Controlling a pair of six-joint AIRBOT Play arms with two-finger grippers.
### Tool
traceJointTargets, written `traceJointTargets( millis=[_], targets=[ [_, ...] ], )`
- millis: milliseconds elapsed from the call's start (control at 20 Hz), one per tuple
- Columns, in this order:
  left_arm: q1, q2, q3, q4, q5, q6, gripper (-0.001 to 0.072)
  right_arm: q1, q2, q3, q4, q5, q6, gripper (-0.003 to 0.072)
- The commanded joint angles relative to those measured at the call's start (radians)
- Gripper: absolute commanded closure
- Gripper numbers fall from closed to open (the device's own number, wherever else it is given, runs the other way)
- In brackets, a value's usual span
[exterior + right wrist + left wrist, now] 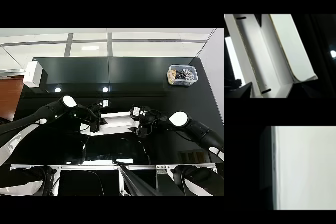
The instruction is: Fold the box and place the chain.
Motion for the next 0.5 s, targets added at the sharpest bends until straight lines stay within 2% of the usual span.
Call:
traceJointTargets(
  millis=[0, 150, 450],
  targets=[
    [0.0, 0.0, 0.001, 0.005, -0.001, 0.0, 0.0685, -0.026, -0.027, 0.015, 0.078, 0.056, -0.095, -0.0034],
    [0.0, 0.0, 0.001, 0.007, -0.004, 0.0, 0.0685, -0.039, -0.043, 0.015, 0.092, 0.167, -0.12, -0.0034],
    [0.0, 0.0, 0.001, 0.029, -0.027, 0.0, 0.0685, -0.029, -0.069, 0.014, 0.048, 0.161, -0.14, -0.0031]
  ],
)
